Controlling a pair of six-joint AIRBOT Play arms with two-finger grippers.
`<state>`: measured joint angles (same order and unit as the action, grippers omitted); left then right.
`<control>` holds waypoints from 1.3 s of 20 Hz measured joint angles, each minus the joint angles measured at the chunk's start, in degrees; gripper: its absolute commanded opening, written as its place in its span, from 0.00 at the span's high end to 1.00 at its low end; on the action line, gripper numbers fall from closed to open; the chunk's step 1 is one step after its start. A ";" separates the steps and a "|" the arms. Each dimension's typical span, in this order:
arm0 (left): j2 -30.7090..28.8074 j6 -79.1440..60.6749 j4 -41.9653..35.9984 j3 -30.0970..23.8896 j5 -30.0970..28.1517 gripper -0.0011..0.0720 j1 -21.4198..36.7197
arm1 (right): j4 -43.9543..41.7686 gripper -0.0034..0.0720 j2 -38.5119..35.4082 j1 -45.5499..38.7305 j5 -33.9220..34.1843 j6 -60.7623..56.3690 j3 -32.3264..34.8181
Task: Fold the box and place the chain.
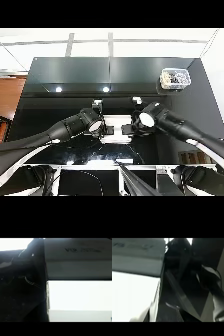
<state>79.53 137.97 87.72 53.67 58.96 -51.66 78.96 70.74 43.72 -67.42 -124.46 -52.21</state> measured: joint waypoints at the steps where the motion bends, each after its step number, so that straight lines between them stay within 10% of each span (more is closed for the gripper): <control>1: 0.00 -0.02 -0.02 0.00 -0.31 0.95 -0.02 | 0.07 0.43 -2.10 -1.16 -2.32 1.90 -0.96; 12: 0.00 -0.02 0.11 -0.02 0.07 0.95 0.00 | 16.98 0.43 -16.00 -26.32 -6.01 13.16 -4.02; 13: 0.00 -0.02 0.11 -0.02 0.07 0.95 0.00 | 18.60 0.43 -15.23 -28.33 -4.70 13.44 -3.76; 15: 0.00 -0.02 0.11 -0.02 0.04 0.95 0.00 | 21.00 0.00 -12.87 -31.61 -1.27 13.70 -3.45; 20: 0.00 0.00 0.11 -0.02 0.04 0.95 0.00 | 23.37 0.00 -3.87 -35.08 8.68 14.73 -5.64; 26: 0.00 0.00 0.09 -0.02 0.02 0.95 0.00 | 18.88 0.00 11.54 -40.06 12.00 13.33 -23.56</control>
